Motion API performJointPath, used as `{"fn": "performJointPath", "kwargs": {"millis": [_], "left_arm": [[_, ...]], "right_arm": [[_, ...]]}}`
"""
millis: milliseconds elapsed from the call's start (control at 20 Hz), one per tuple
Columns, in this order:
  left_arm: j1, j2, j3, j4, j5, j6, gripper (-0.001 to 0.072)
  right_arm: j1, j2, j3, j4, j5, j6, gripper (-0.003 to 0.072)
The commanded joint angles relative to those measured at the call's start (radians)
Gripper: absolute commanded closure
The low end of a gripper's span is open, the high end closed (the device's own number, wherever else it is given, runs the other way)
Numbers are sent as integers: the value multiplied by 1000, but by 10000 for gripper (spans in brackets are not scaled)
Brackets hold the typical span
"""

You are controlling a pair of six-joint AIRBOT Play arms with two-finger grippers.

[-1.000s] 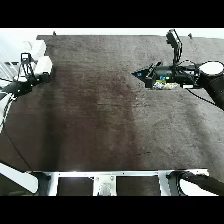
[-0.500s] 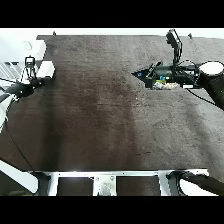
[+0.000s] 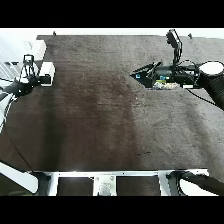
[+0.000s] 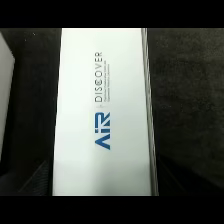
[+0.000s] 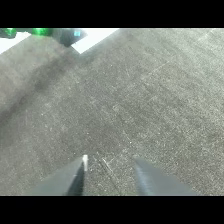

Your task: Fold the box and place the chain.

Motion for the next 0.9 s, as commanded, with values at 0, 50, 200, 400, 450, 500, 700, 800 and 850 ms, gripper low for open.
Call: {"fn": "performJointPath", "kwargs": {"millis": [0, 50, 200, 400, 450, 500, 700, 800, 850], "left_arm": [[0, 71, 0, 21, -54, 2, -11], [0, 100, 0, 24, -103, 2, -3], [0, 220, 0, 51, -292, 9, 681], [-29, 436, -31, 39, -325, 11, 695], [-52, 512, -67, 39, -280, 16, 695], [-81, 584, -109, 39, -237, 26, 695], [-199, 863, -350, 37, -105, 54, 695], [-238, 985, -477, 34, -106, 54, 695], [-255, 1038, -538, 27, -105, 55, 694]], "right_arm": [[-1, 0, 0, 0, 1, 3, 259], [-1, 0, 0, 0, 1, 3, 260], [-9, 18, 0, 0, 1, 19, 670], [-28, 82, -3, -1, -16, 37, 672], [-32, 113, -17, -1, -62, 48, 672], [-34, 148, -40, -2, -120, 60, 672], [-46, 351, -207, -8, -374, 61, 673], [-63, 474, -309, -24, -438, 61, 672], [-75, 532, -360, -23, -448, 58, 672]]}}
